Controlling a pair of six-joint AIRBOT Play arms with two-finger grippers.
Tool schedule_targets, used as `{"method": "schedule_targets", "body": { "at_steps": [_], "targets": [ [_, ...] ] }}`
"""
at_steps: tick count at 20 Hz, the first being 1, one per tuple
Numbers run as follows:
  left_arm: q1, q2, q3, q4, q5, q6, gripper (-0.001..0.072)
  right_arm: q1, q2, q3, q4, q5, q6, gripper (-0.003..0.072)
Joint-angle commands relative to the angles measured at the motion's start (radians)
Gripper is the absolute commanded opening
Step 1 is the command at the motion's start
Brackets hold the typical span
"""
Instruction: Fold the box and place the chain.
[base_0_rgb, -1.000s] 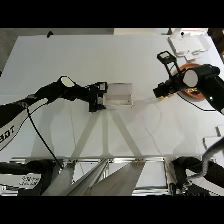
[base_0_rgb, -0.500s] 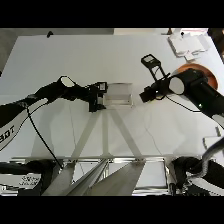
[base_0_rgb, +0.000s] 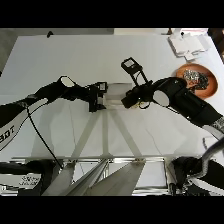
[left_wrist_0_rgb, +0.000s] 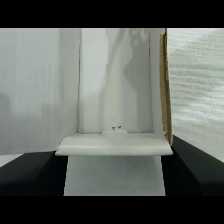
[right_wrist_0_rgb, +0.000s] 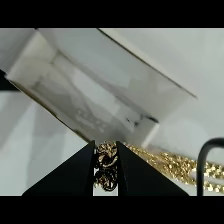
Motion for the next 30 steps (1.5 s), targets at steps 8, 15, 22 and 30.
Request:
{"method": "schedule_targets", "body": {
  "at_steps": [8, 15, 22, 30],
  "targets": [
    [0.000, 0.000, 0.000, 0.000, 0.000, 0.000, 0.0373, 0.073, -0.006, 0.000, 0.033, -0.310, 0.041, 0.0005],
    [0.000, 0.000, 0.000, 0.000, 0.000, 0.000, 0.0373, 0.020, -0.090, 0.000, -0.013, -0.147, 0.048, 0.0006],
    [0.000, 0.000, 0.000, 0.000, 0.000, 0.000, 0.0373, 0.020, -0.209, 0.000, -0.008, -0.061, 0.050, 0.0011],
    [0.000, 0.000, 0.000, 0.000, 0.000, 0.000, 0.0373, 0.003, -0.043, 0.000, -0.022, -0.031, -0.069, 0.0250]
  ]
}}
